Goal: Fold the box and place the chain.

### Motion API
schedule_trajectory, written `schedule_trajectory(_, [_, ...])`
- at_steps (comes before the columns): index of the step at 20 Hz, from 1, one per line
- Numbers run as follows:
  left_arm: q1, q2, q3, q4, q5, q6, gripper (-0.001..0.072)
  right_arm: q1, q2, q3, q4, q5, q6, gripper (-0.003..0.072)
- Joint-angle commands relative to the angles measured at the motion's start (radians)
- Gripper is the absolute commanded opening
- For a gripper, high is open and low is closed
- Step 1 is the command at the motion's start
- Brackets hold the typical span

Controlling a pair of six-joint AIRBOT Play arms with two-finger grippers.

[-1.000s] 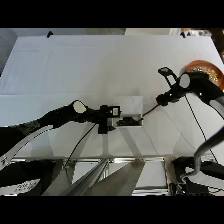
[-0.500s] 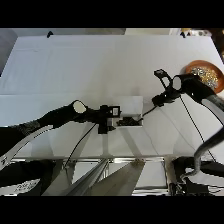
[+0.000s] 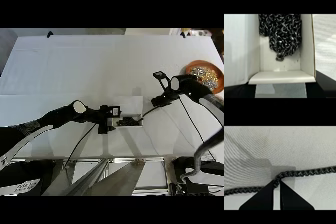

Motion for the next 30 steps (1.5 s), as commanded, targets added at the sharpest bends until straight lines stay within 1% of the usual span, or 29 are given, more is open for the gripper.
schedule_trajectory(1, [0.0, 0.001, 0.0, 0.0, 0.0, 0.0, 0.0013, 0.001, 0.004, -0.001, 0.0, 0.035, -0.004, 0.0018])
schedule_trajectory(4, [0.0, 0.001, 0.0, 0.0, 0.0, 0.0, 0.0013, 0.001, 0.084, -0.001, 0.0, 0.077, -0.012, 0.0017])
schedule_trajectory(7, [0.0, 0.001, 0.0, 0.0, 0.0, 0.0, 0.0013, 0.001, 0.24, -0.001, 0.032, 0.117, -0.023, 0.0017])
schedule_trajectory(11, [0.0, 0.001, 0.0, 0.0, 0.0, 0.0, 0.0013, 0.001, 0.482, -0.001, 0.227, 0.18, -0.104, 0.0017])
schedule_trajectory(14, [0.0, 0.001, 0.0, 0.0, 0.0, 0.0, 0.0013, 0.001, 0.644, -0.001, 0.356, 0.214, -0.129, 0.0017])
schedule_trajectory(17, [0.0, 0.001, 0.0, 0.0, 0.0, 0.0, 0.0013, 0.001, 0.746, -0.001, 0.479, 0.229, -0.137, 0.0017])
schedule_trajectory(19, [0.0, 0.001, 0.0, 0.0, 0.0, 0.0, 0.0013, 0.001, 0.776, -0.001, 0.586, 0.237, -0.171, 0.0017])
schedule_trajectory(21, [0.0, 0.001, 0.0, 0.0, 0.0, 0.0, 0.0013, 0.002, 0.778, -0.001, 0.707, 0.238, -0.224, 0.0017])
schedule_trajectory(23, [0.0, 0.001, 0.0, 0.0, 0.0, 0.0, 0.0013, 0.027, 0.769, -0.001, 0.772, 0.218, -0.269, 0.0018])
schedule_trajectory(25, [0.0, 0.001, 0.0, 0.0, 0.0, 0.0, 0.0013, 0.08, 0.739, -0.001, 0.777, 0.195, -0.28, 0.0018])
schedule_trajectory(30, [0.0, 0.001, 0.0, 0.0, 0.0, 0.0, 0.0013, 0.213, 0.606, -0.001, 0.752, 0.122, -0.293, 0.0018])
